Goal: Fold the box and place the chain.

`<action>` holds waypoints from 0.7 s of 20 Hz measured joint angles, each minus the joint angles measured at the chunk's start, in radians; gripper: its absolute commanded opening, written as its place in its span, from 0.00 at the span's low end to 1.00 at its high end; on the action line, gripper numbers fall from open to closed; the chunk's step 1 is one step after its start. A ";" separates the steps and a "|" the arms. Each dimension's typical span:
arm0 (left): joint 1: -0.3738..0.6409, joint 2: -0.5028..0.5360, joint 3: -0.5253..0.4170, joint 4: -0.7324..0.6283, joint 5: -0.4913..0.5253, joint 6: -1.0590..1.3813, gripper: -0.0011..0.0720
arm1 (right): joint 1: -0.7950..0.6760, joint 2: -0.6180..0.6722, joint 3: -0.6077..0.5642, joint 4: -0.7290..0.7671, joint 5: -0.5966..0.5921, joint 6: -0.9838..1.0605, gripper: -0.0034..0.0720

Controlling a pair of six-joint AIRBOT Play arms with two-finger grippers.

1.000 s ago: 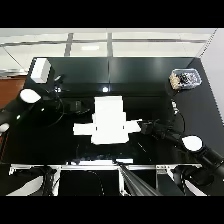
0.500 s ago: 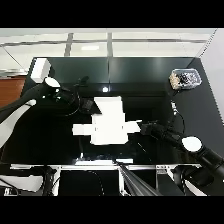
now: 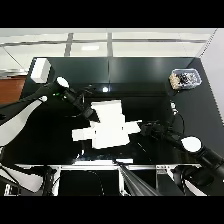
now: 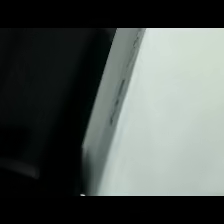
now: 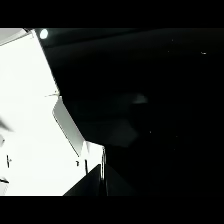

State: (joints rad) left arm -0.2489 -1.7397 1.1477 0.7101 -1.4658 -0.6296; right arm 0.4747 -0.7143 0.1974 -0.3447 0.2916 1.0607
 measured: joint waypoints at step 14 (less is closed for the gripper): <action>-0.028 0.138 -0.049 -0.014 0.021 0.184 0.05 | -0.206 0.001 0.328 -0.547 0.361 -0.098 0.98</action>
